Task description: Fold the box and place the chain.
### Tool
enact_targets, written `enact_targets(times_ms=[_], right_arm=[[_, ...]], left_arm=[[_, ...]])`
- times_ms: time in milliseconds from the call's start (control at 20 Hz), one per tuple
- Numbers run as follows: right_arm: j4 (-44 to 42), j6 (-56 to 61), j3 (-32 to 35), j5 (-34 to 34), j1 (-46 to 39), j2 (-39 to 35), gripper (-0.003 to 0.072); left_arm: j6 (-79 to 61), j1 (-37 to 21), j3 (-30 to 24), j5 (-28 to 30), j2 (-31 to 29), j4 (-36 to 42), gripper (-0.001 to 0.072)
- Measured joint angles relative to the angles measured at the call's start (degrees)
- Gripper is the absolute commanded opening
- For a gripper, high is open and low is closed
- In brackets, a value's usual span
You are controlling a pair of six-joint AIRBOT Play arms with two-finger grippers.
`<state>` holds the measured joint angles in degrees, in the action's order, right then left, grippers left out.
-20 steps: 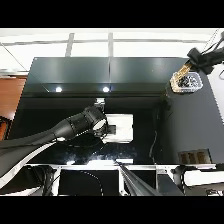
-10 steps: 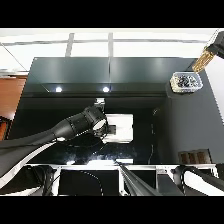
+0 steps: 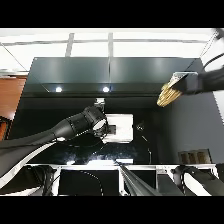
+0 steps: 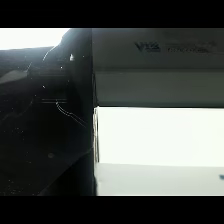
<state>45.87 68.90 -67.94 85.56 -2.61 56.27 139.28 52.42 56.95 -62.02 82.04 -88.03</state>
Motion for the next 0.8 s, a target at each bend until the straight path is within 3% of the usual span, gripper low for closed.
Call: enact_targets(times_ms=[300, 550, 800], right_arm=[[-7.6, -2.8, 11.8, -3.7, 13.7, -1.1, 0.0003], [-10.1, -3.3, 15.8, -10.9, 23.1, -1.1, 0.0003], [-7.8, -3.1, 18.7, -18.3, 26.5, -0.2, 0.0004]], left_arm=[[0.0, 0.0, 0.0, 0.0, 0.0, 0.0, 0.0023], [0.0, 0.0, 0.0, 0.0, 0.0, 0.0, 0.0023], [0.0, 0.0, 0.0, 0.0, 0.0, 0.0, 0.0023]])
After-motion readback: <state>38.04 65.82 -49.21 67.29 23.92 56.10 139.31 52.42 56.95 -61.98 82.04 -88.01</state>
